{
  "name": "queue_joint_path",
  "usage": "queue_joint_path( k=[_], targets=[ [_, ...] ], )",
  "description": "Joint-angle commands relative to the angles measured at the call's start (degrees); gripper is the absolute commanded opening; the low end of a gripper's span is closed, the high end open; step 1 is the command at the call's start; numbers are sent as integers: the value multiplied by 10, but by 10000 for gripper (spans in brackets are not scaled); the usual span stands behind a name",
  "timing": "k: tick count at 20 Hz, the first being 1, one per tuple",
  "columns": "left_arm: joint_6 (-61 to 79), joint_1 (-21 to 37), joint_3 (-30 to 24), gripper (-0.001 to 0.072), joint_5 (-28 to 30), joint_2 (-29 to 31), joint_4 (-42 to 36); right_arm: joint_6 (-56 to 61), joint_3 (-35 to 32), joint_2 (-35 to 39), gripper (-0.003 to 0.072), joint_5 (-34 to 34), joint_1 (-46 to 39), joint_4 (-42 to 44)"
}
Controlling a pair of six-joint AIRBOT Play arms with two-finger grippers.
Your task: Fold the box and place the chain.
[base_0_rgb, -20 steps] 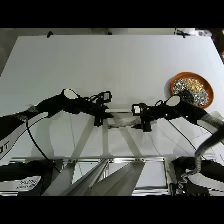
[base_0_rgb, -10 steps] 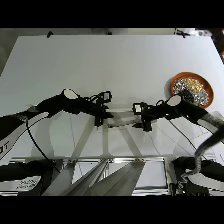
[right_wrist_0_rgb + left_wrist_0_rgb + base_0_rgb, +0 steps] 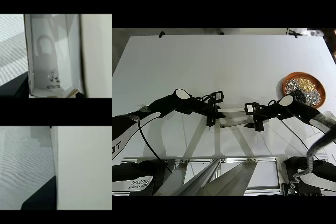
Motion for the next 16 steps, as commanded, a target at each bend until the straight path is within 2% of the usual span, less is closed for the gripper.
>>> queue_joint_path(
  k=[1, 16],
  targets=[
    [0, 0, 0, 12, 0, 0, 0, 0, 0, 0, 428, 3, 0, -31],
    [0, 0, 0, 12, 0, 0, 0, 0, 0, 0, 425, 33, 0, -31]
  ],
)
